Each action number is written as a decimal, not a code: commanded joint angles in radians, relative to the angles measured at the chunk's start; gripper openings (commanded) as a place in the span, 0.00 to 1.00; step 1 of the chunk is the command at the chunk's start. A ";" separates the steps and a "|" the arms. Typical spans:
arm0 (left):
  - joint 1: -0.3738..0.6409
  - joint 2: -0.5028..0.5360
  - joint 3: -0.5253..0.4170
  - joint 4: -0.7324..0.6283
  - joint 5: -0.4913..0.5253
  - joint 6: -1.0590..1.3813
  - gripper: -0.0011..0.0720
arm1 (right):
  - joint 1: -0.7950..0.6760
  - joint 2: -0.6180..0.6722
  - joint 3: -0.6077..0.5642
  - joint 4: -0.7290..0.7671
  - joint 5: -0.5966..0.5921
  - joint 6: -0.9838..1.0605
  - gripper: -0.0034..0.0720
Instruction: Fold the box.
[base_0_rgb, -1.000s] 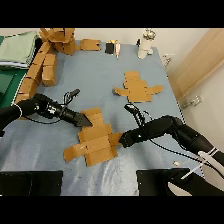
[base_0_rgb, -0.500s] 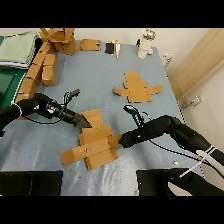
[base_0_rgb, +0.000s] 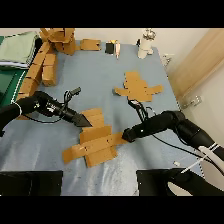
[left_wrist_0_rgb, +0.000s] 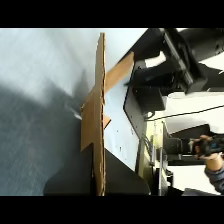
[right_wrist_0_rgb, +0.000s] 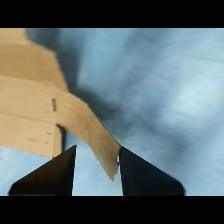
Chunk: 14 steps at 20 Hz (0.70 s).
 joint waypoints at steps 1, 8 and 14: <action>-0.066 0.034 0.029 -0.006 0.068 0.047 0.03 | -0.065 0.000 0.145 -0.221 -0.089 0.138 0.58; -0.302 0.118 0.031 -0.006 0.356 0.291 0.03 | -0.090 0.000 0.248 -0.183 -0.103 0.241 0.05; -0.415 0.138 0.019 -0.006 0.514 0.464 0.03 | -0.077 0.017 0.134 -0.222 -0.068 0.334 0.05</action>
